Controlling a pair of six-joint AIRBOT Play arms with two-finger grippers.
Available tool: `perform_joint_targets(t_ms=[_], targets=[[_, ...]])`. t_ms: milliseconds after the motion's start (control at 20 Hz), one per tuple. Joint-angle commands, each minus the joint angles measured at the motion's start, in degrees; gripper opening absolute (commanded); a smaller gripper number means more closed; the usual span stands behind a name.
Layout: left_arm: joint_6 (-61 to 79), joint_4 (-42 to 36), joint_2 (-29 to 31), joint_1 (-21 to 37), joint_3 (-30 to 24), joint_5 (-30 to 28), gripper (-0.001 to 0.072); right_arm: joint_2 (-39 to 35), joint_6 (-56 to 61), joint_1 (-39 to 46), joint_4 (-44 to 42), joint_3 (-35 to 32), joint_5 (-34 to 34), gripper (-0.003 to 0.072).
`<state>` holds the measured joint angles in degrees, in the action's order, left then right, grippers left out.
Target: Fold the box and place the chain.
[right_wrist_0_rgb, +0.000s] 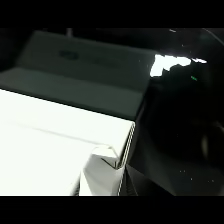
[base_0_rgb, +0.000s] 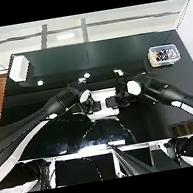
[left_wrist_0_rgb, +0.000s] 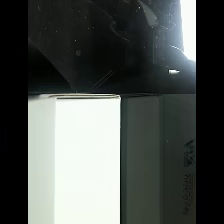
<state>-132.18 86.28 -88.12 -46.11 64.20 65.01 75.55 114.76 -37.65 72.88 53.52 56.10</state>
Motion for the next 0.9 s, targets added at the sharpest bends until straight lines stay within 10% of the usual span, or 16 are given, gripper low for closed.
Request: perform_joint_targets(t_ms=[0, 850], targets=[[-0.04, 0.0, -0.04, 0.02, 0.04, -0.02, 0.0026, 3.1, 6.6, -2.64, 6.38, 3.23, 3.96, 0.0297], [-0.04, 0.0, -0.04, 0.02, 0.04, 0.02, 0.0026, 8.39, 9.33, -2.84, 8.31, 6.38, 7.39, 0.0247]])
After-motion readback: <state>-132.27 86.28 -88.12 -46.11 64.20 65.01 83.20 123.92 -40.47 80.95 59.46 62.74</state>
